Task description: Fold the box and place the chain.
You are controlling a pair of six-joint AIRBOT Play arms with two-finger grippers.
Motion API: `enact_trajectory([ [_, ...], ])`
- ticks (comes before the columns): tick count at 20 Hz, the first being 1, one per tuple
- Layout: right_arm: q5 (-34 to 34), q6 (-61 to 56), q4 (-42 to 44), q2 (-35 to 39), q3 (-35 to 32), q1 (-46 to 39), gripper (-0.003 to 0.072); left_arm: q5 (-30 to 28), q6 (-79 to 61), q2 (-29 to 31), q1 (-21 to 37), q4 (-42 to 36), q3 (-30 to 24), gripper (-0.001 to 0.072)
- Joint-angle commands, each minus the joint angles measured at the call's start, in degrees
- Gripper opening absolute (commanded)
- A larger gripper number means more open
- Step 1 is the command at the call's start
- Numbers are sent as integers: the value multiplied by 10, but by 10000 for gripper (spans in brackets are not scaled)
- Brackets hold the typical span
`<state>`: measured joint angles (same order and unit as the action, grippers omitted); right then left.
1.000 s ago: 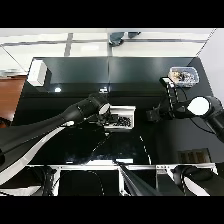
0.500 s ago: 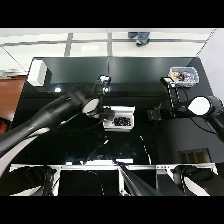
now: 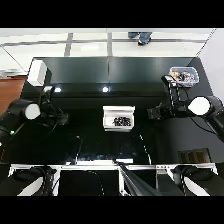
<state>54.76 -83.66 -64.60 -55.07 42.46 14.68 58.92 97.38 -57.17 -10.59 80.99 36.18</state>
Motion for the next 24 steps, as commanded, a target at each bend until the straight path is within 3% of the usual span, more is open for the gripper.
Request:
enact_trajectory([
  [1, -9, -6, 0, 0, 0, 0, 11, -5, -461, -31, 113, -377, -49, 426],
  [3, -10, -6, 0, 0, 0, 0, 11, 17, -724, -60, 96, -498, -49, 431],
  [4, -10, -6, 0, 0, 0, 0, 11, 18, -824, -70, 80, -529, -49, 507],
  [5, -10, -6, 0, 0, 0, 0, 10, 13, -913, -78, 62, -547, -49, 713],
  [9, -10, -10, 0, 0, 0, 0, 11, -59, -1097, -93, -21, -531, -47, 717],
  [13, -10, -14, 0, 0, 0, 0, 11, -132, -1203, -103, -66, -508, -41, 717],
  [16, -15, -14, 0, 0, 0, 0, 11, -116, -1203, -157, -66, -503, -5, 717],
  [18, -14, -14, 0, 0, 0, 0, 11, -57, -1196, -190, -72, -503, 24, 716],
  [24, -16, -14, 0, 0, 0, 0, 11, -87, -1171, -229, -109, -508, 54, 715],
])
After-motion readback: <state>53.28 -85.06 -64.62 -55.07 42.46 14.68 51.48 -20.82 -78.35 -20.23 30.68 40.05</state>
